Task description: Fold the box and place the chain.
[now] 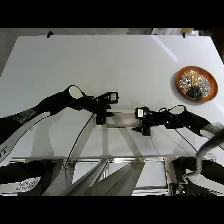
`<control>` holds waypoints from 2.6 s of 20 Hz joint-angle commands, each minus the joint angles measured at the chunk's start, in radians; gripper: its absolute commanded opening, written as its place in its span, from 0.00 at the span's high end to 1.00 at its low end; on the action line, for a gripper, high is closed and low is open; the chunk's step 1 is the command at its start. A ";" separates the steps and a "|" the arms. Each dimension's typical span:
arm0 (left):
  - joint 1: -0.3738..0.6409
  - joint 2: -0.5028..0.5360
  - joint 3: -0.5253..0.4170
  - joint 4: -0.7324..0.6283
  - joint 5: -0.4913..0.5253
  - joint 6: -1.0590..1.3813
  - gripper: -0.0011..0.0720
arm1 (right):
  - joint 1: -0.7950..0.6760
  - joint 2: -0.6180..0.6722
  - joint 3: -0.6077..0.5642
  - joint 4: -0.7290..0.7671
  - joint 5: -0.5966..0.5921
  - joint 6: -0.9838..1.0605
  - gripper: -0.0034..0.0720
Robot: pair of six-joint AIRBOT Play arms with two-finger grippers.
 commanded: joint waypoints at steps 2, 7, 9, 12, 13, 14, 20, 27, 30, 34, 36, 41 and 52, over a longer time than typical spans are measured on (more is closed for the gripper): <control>0.000 0.000 0.000 -0.054 0.000 0.000 0.97 | 0.001 0.000 0.001 0.000 0.000 0.000 0.41; 0.000 0.000 0.000 -0.056 -0.001 0.000 0.97 | 0.001 0.000 0.001 0.000 0.000 0.000 0.41; 0.002 0.008 0.000 -0.051 -0.011 -0.004 0.83 | 0.001 0.000 0.001 0.000 0.000 0.000 0.41; 0.003 0.040 0.000 -0.029 -0.018 -0.014 0.38 | 0.001 0.000 0.001 0.000 0.000 0.000 0.41; 0.003 0.055 0.000 0.002 -0.026 -0.020 0.30 | 0.001 0.000 0.001 0.000 0.000 0.000 0.41; 0.003 0.072 0.000 0.056 -0.032 -0.060 0.28 | 0.001 0.000 0.001 0.000 0.000 0.000 0.41; 0.003 0.196 0.000 0.511 -0.132 -0.517 0.30 | 0.001 0.000 0.001 0.000 0.000 0.000 0.41; -0.055 0.362 0.000 0.496 -0.204 -0.611 0.98 | 0.001 0.000 0.001 0.000 0.000 0.000 0.41; -0.164 0.351 -0.001 0.448 -0.078 -0.609 0.98 | 0.001 0.000 0.001 0.000 0.000 0.000 0.41; -0.217 0.277 -0.001 0.346 0.183 -0.572 0.98 | 0.001 0.000 0.001 0.000 0.000 0.000 0.41; -0.203 0.219 -0.001 0.332 0.287 -0.583 0.98 | 0.001 0.000 0.001 0.000 0.000 0.000 0.41; -0.190 0.112 -0.001 0.270 0.461 -0.639 0.98 | 0.001 0.000 0.001 0.000 0.000 0.000 0.41; -0.171 0.193 -0.001 0.396 0.217 -0.642 0.98 | 0.001 0.000 0.001 0.000 0.000 0.000 0.41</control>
